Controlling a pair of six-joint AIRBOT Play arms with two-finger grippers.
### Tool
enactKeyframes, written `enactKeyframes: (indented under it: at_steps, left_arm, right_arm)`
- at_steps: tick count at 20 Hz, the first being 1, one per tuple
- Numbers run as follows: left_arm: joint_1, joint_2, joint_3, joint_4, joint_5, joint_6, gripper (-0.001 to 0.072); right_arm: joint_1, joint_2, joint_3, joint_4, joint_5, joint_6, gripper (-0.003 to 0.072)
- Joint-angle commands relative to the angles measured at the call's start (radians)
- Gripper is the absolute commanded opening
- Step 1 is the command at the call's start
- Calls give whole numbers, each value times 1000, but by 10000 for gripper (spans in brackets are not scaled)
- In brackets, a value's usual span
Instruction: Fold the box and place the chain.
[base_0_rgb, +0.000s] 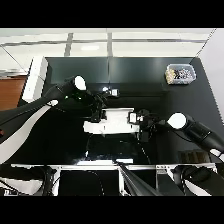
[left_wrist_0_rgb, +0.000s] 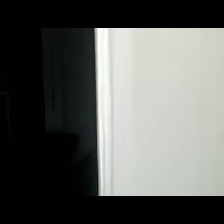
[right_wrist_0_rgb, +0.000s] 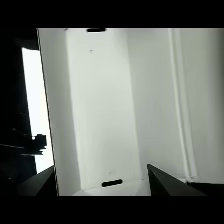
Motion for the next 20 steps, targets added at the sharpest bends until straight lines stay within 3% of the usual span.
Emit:
enactKeyframes:
  at_steps: [1, 7, 9, 14, 20]
  left_arm:
    - [-1, 0, 16, -1, -3, 1, 27]
    - [-2, 12, 50, 0, -2, -36, 24]
    - [-2, 29, 45, -1, -45, -59, 21]
    - [-31, 113, -66, 55, 38, -53, 21]
    - [-89, 105, -76, 129, 143, -22, 22]
  right_arm:
    - [-49, 0, 19, 66, -53, 0, 626]
    - [-108, 0, 19, 91, -37, -40, 627]
    - [-112, 0, 19, 85, -18, -53, 626]
    - [-112, 0, 19, 51, 11, -62, 627]
    - [-111, 0, 18, 58, 11, -90, 626]
